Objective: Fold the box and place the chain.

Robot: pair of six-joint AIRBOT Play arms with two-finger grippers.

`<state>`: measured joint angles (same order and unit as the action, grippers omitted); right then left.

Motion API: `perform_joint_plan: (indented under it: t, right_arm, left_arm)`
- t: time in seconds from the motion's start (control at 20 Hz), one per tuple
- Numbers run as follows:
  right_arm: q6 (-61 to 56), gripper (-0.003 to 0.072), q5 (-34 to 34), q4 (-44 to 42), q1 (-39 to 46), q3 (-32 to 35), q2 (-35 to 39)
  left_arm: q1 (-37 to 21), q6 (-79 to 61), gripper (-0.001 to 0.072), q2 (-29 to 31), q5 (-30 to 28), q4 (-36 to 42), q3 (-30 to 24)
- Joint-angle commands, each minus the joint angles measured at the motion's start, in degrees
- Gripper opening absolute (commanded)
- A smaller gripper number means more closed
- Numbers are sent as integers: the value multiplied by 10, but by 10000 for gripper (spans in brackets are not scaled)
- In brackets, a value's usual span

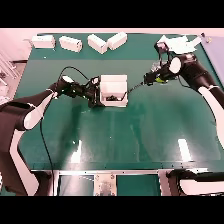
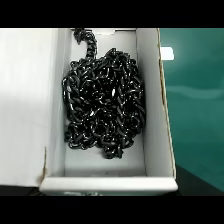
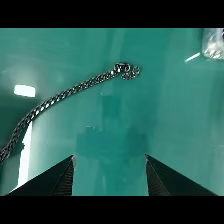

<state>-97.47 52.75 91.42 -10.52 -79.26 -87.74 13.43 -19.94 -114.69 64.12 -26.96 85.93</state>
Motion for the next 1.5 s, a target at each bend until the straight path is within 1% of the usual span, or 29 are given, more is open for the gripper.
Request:
perform_joint_plan:
  t: [0.0, 0.15, 0.35, 0.6, 0.8, 0.85, 1.0, 1.1, 1.35, 1.45]
  right_arm:
    - [-30, 532, -104, -49, 21, 22, -53]
    - [-31, 531, -146, -82, 21, 16, -104]
    - [-31, 531, -192, -111, 21, 3, -143]
    - [-31, 529, -217, -115, 21, -17, -162]
    - [-31, 518, -218, -115, 21, -35, -183]
    - [-31, 487, -218, -115, 21, -35, -186]
    - [-31, 257, -212, -114, 21, -35, -189]
    - [-30, 10, -212, -113, 21, -35, -189]
    - [-31, -1, -211, -88, 21, -35, -184]
    - [-30, -1, -205, -87, 21, -35, -163]
  left_arm:
    - [0, 0, 526, 0, 0, 0, 0]
    - [0, 0, 526, 0, 0, 0, 0]
    - [0, 0, 526, 0, 0, 0, 0]
    - [0, 0, 526, 0, 0, 0, 0]
    - [0, 0, 526, 0, 0, 1, 0]
    - [0, 0, 526, 0, 0, 2, 0]
    - [0, 0, 526, 0, 2, 2, 0]
    - [0, 0, 526, 0, 4, 3, 0]
    - [0, 0, 526, 0, 5, 4, 0]
    - [0, 0, 526, 0, 5, 4, 0]
